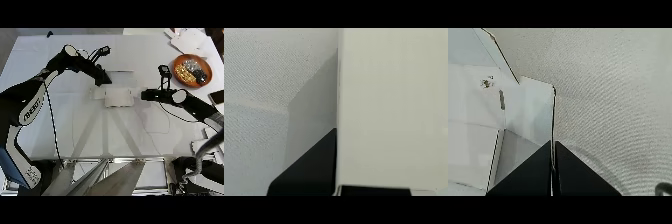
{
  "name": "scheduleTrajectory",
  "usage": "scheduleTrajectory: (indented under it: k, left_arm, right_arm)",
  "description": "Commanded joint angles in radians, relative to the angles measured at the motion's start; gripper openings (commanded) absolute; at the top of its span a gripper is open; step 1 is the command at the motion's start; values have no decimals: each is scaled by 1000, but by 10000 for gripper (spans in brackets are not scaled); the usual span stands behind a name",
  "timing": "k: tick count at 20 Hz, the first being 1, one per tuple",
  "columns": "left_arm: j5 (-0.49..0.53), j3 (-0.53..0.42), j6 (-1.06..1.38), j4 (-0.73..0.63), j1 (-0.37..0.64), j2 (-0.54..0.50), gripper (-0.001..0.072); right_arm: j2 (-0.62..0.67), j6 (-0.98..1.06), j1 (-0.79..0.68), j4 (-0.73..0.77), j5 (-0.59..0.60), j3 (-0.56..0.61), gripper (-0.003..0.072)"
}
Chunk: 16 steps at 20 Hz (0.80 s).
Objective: Fold the box and place the chain.
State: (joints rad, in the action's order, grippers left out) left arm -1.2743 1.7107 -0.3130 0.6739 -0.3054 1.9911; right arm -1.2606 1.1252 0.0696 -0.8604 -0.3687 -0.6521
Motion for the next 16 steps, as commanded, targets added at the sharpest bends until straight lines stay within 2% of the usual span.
scheduleTrajectory:
  k: [1, 14, 15, 16]
  left_arm:
    - [2, 1, 3, 0, 0, -1, 12]
    - [13, 1, 3, 0, 0, -1, 10]
    - [13, 1, 3, 0, 0, -1, 11]
    - [12, 1, -2, 0, 0, -1, 11]
  right_arm:
    - [0, 0, 0, 0, -1, 0, 13]
    - [0, 0, 0, 1, -15, 0, 19]
    - [2, 1, 0, 2, -12, 0, 103]
    - [4, 1, 0, 2, -13, 0, 328]
